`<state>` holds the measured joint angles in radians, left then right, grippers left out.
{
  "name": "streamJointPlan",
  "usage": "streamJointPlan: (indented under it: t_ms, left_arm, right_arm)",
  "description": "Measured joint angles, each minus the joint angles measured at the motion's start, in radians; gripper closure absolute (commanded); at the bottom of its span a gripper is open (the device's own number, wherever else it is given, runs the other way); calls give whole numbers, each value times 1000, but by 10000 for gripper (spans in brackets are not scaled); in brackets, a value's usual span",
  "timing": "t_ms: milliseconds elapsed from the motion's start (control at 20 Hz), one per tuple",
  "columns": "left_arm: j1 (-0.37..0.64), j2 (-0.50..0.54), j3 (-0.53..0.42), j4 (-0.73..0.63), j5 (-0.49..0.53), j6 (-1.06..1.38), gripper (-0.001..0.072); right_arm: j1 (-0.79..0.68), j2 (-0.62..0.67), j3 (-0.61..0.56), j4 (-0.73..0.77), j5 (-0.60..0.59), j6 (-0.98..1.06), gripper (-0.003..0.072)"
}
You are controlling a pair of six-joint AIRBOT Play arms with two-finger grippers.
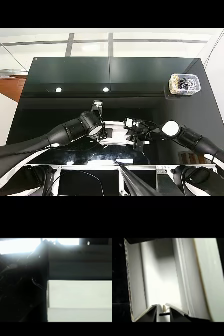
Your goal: Fold the box and place the chain.
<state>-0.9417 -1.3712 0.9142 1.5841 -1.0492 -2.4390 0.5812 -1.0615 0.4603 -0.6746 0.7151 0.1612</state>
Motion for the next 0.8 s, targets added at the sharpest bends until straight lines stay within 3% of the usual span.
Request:
streamJointPlan:
  t_ms: [50, 100, 150, 200, 250, 300, 400, 600, 800]
  left_arm:
    - [0, 0, 0, 0, 0, 0, 682]
    - [0, 0, 0, -2, 1, 0, 682]
    - [0, 0, 0, -3, 1, 0, 682]
    - [0, 0, 0, -3, 0, 0, 682]
    - [0, 0, 0, -3, 0, 0, 682]
    - [0, 0, 0, -4, 1, 0, 682]
    - [0, 0, 0, -6, 1, 0, 682]
    - [0, 0, 0, -8, 3, 0, 682]
    - [0, 0, 0, -10, 3, 0, 682]
  right_arm:
    - [0, 0, 0, 2, 0, 0, 346]
    - [0, 0, 0, 4, -1, 0, 313]
    - [0, 0, 0, 4, -1, 0, 400]
    - [0, 0, 0, 4, -1, 0, 437]
    - [0, 0, 0, 4, -2, 0, 368]
    - [0, 0, 0, 5, -2, 0, 398]
    - [0, 0, 0, 6, -3, 0, 641]
    - [-30, 11, 8, -53, 33, 70, 642]
    - [-168, 66, 24, -206, 196, 270, 642]
